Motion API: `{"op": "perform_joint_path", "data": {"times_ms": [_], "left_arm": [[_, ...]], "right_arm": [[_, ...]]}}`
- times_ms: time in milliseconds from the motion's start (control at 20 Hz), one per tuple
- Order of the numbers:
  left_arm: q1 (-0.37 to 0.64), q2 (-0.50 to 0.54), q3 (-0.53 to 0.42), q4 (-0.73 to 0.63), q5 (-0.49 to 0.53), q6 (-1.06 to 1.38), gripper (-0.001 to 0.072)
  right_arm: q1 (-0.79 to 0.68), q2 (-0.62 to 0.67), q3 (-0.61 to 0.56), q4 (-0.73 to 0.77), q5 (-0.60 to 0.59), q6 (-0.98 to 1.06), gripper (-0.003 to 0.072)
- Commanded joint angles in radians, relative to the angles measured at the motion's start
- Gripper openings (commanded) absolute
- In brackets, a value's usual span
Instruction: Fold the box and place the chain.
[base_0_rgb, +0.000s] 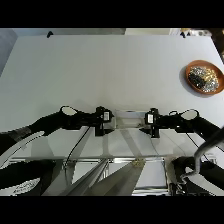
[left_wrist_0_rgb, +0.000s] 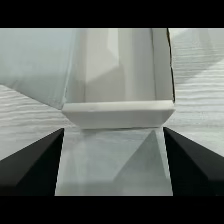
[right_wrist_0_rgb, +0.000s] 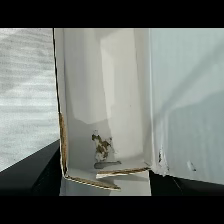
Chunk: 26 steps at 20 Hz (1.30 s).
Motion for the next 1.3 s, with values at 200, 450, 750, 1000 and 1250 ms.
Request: {"op": "perform_joint_path", "data": {"times_ms": [200, 450, 750, 1000, 1250], "left_arm": [[-0.01, -0.013, 0.0, -0.02, -0.009, 0.024, 0.0701], [-0.027, -0.013, 0.0, -0.066, -0.009, 0.04, 0.07], [-0.053, -0.014, 0.0, -0.077, -0.009, 0.04, 0.07], [-0.067, -0.018, 0.0, -0.089, -0.001, 0.04, 0.0698], [-0.067, -0.018, 0.0, -0.088, -0.002, 0.041, 0.0587]], "right_arm": [[0.0, 0.0, 0.0, 0.0, 0.0, 0.0, 0.04], [0.0, 0.0, 0.0, 0.0, 0.0, 0.0, 0.04], [0.0, 0.0, 0.0, 0.0, 0.0, 0.0, 0.04], [0.0, 0.0, 0.0, 0.0, 0.0, 0.0, 0.04], [0.0, 0.0, 0.0, 0.0, 0.0, 0.0, 0.04]]}}
